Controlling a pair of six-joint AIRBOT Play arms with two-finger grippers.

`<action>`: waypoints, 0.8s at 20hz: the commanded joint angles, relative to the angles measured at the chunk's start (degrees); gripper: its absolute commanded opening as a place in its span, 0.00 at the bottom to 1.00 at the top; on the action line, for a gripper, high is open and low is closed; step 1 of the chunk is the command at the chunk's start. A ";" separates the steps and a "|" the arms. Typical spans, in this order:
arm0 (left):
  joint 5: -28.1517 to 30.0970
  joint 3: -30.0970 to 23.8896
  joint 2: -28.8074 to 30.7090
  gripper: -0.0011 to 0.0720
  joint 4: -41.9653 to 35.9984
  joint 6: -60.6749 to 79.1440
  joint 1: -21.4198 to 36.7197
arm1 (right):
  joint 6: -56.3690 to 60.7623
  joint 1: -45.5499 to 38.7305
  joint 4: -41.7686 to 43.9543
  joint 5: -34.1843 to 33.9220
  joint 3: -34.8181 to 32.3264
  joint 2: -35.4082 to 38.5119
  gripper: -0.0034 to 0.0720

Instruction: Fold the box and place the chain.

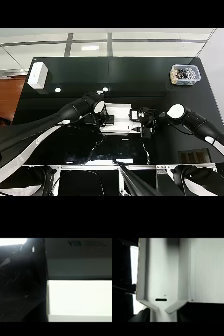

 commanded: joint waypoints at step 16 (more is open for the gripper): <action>0.09 0.07 0.02 0.05 0.00 0.00 0.02 | 3.63 2.51 13.55 -2.16 0.00 -5.25 0.62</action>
